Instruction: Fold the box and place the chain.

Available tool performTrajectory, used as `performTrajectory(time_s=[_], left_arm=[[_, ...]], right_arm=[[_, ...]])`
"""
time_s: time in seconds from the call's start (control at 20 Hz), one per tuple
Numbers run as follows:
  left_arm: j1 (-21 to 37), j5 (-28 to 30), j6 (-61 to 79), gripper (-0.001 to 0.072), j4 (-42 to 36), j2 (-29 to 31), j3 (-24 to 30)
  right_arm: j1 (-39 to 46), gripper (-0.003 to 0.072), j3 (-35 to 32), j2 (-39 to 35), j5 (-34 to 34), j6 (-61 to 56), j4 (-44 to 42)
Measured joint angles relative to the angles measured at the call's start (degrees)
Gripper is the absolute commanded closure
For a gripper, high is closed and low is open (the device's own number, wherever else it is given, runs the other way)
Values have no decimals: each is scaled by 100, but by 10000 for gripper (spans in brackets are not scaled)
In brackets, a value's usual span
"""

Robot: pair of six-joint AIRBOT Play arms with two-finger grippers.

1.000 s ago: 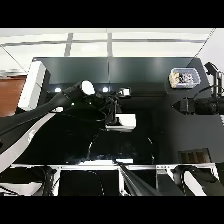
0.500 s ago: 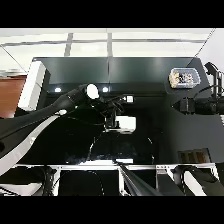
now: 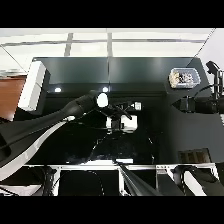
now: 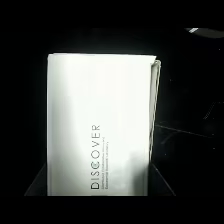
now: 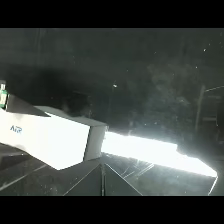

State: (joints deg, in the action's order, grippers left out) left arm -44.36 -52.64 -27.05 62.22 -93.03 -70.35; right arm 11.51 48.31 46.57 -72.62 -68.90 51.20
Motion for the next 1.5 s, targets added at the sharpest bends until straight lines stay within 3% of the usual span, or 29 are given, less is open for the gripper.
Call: performTrajectory(time_s=[0.2, 0.35, 0.5, 0.75, 1.0, 1.15, 1.5], left_arm=[[409, -966, -1611, 438, 1270, 275, -413], [1237, -1862, -2876, 437, 1906, 713, -503], [2559, -2629, -3917, 437, 2262, 1246, -243], [5143, -3095, -5001, 436, 2455, 1869, 557], [6940, -3654, -4857, 436, 2337, 2026, 796], [7597, -3556, -4666, 435, 2297, 2074, 841], [8553, -2262, -3399, 434, 1856, 2321, 1414]], right_arm=[[0, 671, 0, 0, 74, -11, 0], [0, 670, 0, 0, 92, -11, 2], [0, 671, 0, 0, 94, -13, 4], [0, 671, 0, 0, 87, -13, 2], [0, 671, 0, 0, 219, -11, 4], [0, 670, 0, 0, 389, -11, 4], [0, 671, 0, 2, 682, -11, 7]])
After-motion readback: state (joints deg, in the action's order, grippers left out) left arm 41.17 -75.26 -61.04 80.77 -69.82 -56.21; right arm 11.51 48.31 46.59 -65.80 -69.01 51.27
